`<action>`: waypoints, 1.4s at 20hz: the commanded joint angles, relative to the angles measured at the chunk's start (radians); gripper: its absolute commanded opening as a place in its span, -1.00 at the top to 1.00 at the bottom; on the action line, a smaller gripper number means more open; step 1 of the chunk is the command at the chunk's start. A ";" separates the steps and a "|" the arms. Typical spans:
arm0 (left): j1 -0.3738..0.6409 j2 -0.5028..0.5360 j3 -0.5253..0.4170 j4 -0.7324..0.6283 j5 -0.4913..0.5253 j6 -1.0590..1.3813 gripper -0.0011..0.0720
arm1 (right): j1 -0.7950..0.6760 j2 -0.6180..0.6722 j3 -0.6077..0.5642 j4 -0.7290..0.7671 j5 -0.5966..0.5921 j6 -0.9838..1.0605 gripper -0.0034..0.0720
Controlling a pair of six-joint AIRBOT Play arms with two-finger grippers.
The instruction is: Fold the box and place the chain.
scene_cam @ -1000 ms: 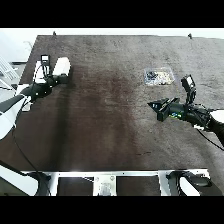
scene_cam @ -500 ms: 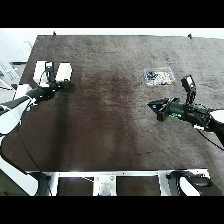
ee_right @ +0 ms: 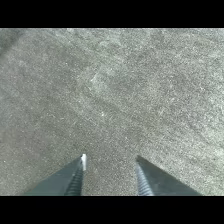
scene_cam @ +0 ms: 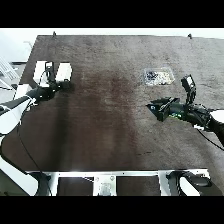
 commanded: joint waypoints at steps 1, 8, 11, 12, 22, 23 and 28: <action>-0.006 0.035 -0.001 0.034 -0.141 -0.006 -0.94 | 0.000 -0.001 0.000 -0.001 -0.008 0.000 -0.30; -0.006 0.138 -0.001 0.109 -0.155 -0.006 -0.94 | -0.001 -0.001 0.000 -0.002 -0.054 0.000 -0.44; -0.006 0.174 -0.001 0.110 -0.175 -0.005 -0.94 | -0.001 -0.001 0.000 -0.002 -0.069 0.000 -0.44; -0.005 0.188 -0.001 0.120 -0.177 -0.006 -0.94 | -0.001 -0.001 0.000 -0.002 -0.069 0.000 -0.44; -0.006 0.451 -0.001 0.151 -0.439 -0.006 0.88 | 0.000 -0.001 0.000 -0.001 -0.069 0.000 -0.44; -0.006 0.488 -0.001 0.160 -0.480 -0.013 0.92 | 0.000 -0.001 0.000 -0.001 -0.069 0.000 -0.44; -0.009 0.686 -0.002 0.163 -0.554 -0.084 0.93 | 0.000 -0.001 0.000 -0.001 -0.069 0.000 -0.44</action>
